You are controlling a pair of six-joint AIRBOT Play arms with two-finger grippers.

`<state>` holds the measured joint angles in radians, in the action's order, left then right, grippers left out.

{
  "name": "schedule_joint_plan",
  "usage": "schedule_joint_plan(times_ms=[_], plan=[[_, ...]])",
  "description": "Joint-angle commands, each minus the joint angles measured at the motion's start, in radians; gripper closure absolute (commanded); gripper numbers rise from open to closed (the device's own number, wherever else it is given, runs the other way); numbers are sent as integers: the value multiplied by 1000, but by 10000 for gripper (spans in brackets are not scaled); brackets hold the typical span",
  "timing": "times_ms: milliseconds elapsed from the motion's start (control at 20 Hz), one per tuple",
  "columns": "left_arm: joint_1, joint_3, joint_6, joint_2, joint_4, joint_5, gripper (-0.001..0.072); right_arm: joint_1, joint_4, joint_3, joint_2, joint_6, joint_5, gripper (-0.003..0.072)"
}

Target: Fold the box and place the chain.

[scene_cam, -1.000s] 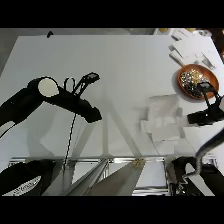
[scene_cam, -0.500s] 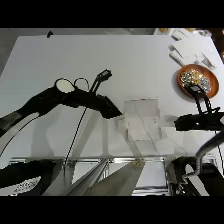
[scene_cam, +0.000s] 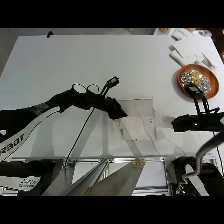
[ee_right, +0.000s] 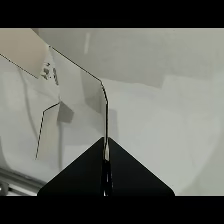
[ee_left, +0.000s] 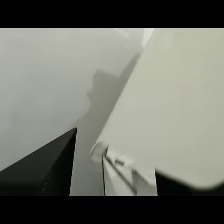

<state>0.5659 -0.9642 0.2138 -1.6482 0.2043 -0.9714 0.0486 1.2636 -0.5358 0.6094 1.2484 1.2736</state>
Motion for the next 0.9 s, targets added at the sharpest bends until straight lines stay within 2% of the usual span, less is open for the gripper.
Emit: schedule_joint_plan(times_ms=[0,100,150,200,300,400,450,550,600,700,800,850], plan=[[18,-6,-177,-39,-169,5,202,-1,-8,1,2,0,6,676],[28,-13,-188,-55,-173,-3,219,-1,-8,1,2,0,11,676],[31,-13,-187,-59,-167,-16,291,-1,-8,1,2,0,12,676],[33,-13,-188,-62,-155,-33,408,-1,-8,1,2,0,16,676],[31,-13,-187,-61,-127,-61,574,-1,-8,1,2,0,24,675],[24,-13,-188,-45,-69,-63,704,-1,-14,1,2,0,24,674],[24,-13,-188,-29,-30,-51,703,-1,-28,1,2,0,23,648],[29,-13,-190,24,92,-21,704,-1,-77,0,2,-2,8,426],[32,-13,-190,61,163,-11,704,-1,-101,-5,2,-6,-3,386],[35,-13,-154,145,268,-9,707,-1,-121,-32,0,-28,-1,360],[50,-11,5,241,354,-13,712,-1,-100,-76,-2,-29,-6,276],[74,4,49,301,456,3,714,-1,-76,-103,-4,-29,-12,274]])
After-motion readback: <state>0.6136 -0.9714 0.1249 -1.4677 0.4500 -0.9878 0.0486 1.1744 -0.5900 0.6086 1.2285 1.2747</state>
